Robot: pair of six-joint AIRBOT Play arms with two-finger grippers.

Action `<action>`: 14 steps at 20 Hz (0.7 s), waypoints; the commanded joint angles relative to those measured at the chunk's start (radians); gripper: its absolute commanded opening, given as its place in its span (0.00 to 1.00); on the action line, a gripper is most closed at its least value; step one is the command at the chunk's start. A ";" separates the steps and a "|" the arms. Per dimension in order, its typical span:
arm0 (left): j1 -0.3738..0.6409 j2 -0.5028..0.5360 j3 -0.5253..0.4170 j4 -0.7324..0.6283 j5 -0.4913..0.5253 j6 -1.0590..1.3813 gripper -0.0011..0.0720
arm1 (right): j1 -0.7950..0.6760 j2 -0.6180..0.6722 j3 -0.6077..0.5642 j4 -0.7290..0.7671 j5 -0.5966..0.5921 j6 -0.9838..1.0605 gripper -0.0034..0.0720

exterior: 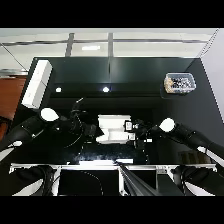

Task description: Fold the box and place the chain.

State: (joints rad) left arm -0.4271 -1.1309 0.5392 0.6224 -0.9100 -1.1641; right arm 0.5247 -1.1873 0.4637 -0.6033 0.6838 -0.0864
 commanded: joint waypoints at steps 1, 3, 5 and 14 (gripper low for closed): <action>-0.105 -0.001 0.006 0.058 0.145 -0.095 0.98 | 0.001 -0.001 -0.001 0.000 0.000 0.000 0.60; -0.142 -0.001 0.006 0.124 0.174 -0.178 0.98 | 0.001 -0.001 -0.001 0.000 0.000 0.000 0.60; -0.170 -0.001 0.006 0.209 0.191 -0.306 0.97 | 0.001 -0.001 -0.001 0.000 0.000 0.000 0.60; -0.224 -0.003 0.022 0.352 0.200 -0.522 0.95 | 0.001 -0.001 -0.001 0.000 0.000 0.000 0.60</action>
